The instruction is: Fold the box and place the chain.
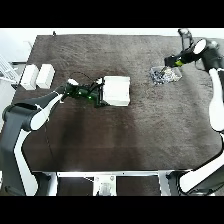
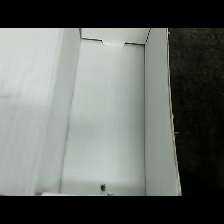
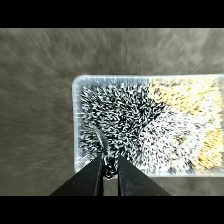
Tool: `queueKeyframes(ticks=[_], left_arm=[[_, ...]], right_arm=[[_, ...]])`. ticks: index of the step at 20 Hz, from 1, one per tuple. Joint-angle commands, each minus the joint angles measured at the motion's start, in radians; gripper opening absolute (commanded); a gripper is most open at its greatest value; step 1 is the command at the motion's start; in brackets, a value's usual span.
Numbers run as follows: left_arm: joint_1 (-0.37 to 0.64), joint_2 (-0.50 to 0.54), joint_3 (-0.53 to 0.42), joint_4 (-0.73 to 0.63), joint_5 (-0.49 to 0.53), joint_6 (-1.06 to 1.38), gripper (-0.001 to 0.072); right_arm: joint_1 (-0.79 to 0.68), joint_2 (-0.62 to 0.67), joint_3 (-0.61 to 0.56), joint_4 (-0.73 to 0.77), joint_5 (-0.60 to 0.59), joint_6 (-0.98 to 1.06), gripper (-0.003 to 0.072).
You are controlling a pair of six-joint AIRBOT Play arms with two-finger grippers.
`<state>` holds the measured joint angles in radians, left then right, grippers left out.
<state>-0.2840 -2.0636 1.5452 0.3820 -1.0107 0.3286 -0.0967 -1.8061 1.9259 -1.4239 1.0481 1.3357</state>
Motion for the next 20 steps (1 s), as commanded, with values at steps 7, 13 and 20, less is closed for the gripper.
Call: queueKeyframes(ticks=[7, 13, 20], left_arm=[[0.0, 0.0, 0.0, 0.0, 0.0, 0.0, 0.0342], [0.0, 0.0, 0.0, 0.0, -0.001, 0.0, 0.0342], [0.0, 0.0, 0.0, 0.0, -0.001, 0.0, 0.0342]], right_arm=[[0.181, 0.462, 0.003, -0.029, 0.112, 0.015, 0.0003], [0.384, 0.556, 0.0, -0.036, 0.203, 0.019, 0.0004], [0.513, 0.555, -0.141, -0.034, 0.108, 0.027, 0.0004]])
